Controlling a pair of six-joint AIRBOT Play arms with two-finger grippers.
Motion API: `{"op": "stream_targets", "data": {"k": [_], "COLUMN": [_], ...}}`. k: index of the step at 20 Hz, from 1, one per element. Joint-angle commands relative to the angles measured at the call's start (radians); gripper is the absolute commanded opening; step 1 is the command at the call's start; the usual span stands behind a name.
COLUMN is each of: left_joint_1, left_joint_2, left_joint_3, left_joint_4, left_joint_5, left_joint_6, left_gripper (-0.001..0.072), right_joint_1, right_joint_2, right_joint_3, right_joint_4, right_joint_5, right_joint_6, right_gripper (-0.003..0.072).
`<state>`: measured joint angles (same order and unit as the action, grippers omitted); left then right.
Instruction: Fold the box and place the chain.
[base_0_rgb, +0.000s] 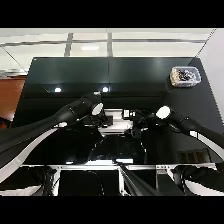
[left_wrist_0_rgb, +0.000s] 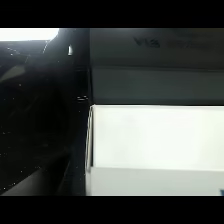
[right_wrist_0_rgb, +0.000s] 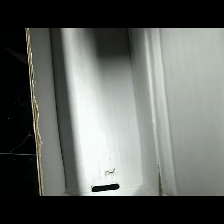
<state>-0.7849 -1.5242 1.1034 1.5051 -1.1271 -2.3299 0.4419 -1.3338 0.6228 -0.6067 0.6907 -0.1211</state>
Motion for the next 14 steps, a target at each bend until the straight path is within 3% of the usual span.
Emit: {"op": "stream_targets", "data": {"k": [1, 2, 4, 7, 8, 10, 11, 14], "left_joint_1": [-0.002, -0.002, -0.002, -0.001, -0.001, -0.001, 0.0, 0.0], "left_joint_2": [-0.01, -0.01, -0.01, -0.01, -0.01, -0.01, -0.01, -0.01], "left_joint_3": [0.001, 0.001, 0.001, 0.001, 0.001, 0.001, 0.001, 0.002], "left_joint_4": [-0.004, -0.008, -0.019, -0.026, -0.026, -0.027, -0.026, -0.026], "left_joint_5": [-0.007, -0.007, -0.008, -0.006, -0.006, -0.007, -0.008, -0.007], "left_joint_6": [0.001, 0.003, 0.005, 0.004, 0.004, 0.003, 0.003, 0.003], "left_gripper": [0.0231, 0.0227, 0.0027, 0.0032, 0.0063, 0.0363, 0.0422, 0.0422], "right_joint_1": [0.001, 0.001, 0.001, 0.001, 0.001, 0.001, 0.001, 0.001], "right_joint_2": [0.0, 0.0, 0.0, 0.0, 0.0, 0.0, 0.0, 0.0], "right_joint_3": [0.0, 0.0, 0.0, 0.0, 0.0, 0.0, 0.0, 0.0], "right_joint_4": [0.0, 0.0, 0.0, 0.0, 0.0, 0.0, 0.0, 0.0], "right_joint_5": [0.0, 0.0, 0.0, 0.0, 0.0, 0.0, 0.0, 0.0], "right_joint_6": [0.0, 0.0, 0.0, 0.0, 0.0, 0.0, 0.0, 0.0], "right_gripper": [0.0232, 0.0233, 0.0232, 0.0232, 0.0232, 0.0232, 0.0232, 0.0232]}}
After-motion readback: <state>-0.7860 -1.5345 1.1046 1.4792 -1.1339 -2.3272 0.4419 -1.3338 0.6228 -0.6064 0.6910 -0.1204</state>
